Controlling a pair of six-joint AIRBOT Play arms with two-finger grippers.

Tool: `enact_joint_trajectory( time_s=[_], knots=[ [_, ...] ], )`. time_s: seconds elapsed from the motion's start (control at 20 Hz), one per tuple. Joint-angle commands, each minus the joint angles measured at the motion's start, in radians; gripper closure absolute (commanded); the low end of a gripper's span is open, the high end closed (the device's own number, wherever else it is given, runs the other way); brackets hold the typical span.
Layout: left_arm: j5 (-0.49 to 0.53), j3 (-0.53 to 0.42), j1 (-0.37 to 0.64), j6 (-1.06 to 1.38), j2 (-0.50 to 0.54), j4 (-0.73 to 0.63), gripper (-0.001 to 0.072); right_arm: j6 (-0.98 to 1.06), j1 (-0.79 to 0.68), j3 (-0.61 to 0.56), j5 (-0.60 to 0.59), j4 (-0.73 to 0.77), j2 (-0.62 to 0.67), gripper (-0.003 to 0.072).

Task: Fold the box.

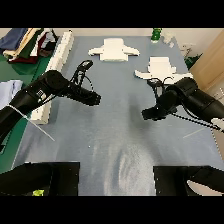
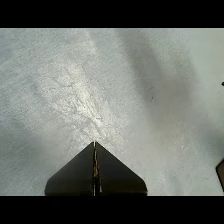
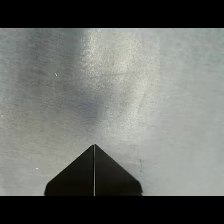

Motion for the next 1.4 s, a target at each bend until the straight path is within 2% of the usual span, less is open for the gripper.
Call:
enact_joint_trajectory(
  time_s=[0.0, 0.2, 0.35, 0.45, 0.5, 0.55, 0.6, 0.75, 0.85, 1.0, 1.1, 1.15, 1.35],
  knots=[
    [0.0, 0.0, 0.0, 0.001, -0.001, 0.0, 0.0695, 0.0, 0.0, 0.001, 0.06, 0.001, -0.001, 0.0682],
    [0.0, 0.0, 0.0, 0.0, -0.001, 0.0, 0.0695, 0.001, 0.0, 0.001, 0.064, 0.01, -0.001, 0.0682],
    [0.0, 0.0, 0.0, 0.0, -0.001, 0.0, 0.0695, 0.001, 0.0, 0.002, 0.074, 0.089, -0.006, 0.0681],
    [0.001, 0.0, 0.0, 0.0, -0.001, 0.0, 0.0695, 0.026, -0.02, 0.035, 0.064, 0.041, -0.011, 0.0681],
    [0.001, 0.0, 0.0, 0.0, -0.001, 0.0, 0.0695, 0.04, -0.059, 0.078, 0.039, 0.005, -0.02, 0.0645],
    [0.001, 0.0, 0.0, 0.0, -0.001, 0.0, 0.0695, 0.039, -0.118, 0.138, 0.006, -0.031, -0.037, 0.0528],
    [0.0, 0.0, 0.0, 0.0, -0.001, 0.0, 0.0695, 0.029, -0.203, 0.214, -0.026, -0.037, -0.063, 0.0442],
    [0.0, 0.0, 0.0, 0.0, -0.001, 0.0, 0.0695, -0.074, -0.49, 0.441, -0.047, 0.003, -0.171, 0.0442],
    [0.001, 0.0, 0.0, 0.0, -0.001, 0.0, 0.0695, -0.144, -0.689, 0.573, 0.027, 0.119, -0.288, 0.0442],
    [0.0, 0.0, 0.0, 0.0, -0.001, 0.0, 0.0695, -0.239, -0.947, 0.697, 0.195, 0.521, -0.502, 0.0442],
    [0.0, 0.0, 0.0, 0.0, -0.001, 0.0, 0.0695, -0.331, -1.05, 0.77, 0.218, 0.756, -0.645, 0.0442],
    [0.0, 0.0, 0.0, 0.0, -0.001, 0.0, 0.0695, -0.363, -1.078, 0.809, 0.217, 0.816, -0.714, 0.0442],
    [0.0, 0.0, 0.0, 0.0, -0.001, 0.0, 0.0695, -0.443, -1.09, 0.933, 0.227, 0.84, -0.906, 0.0442]
  ],
)
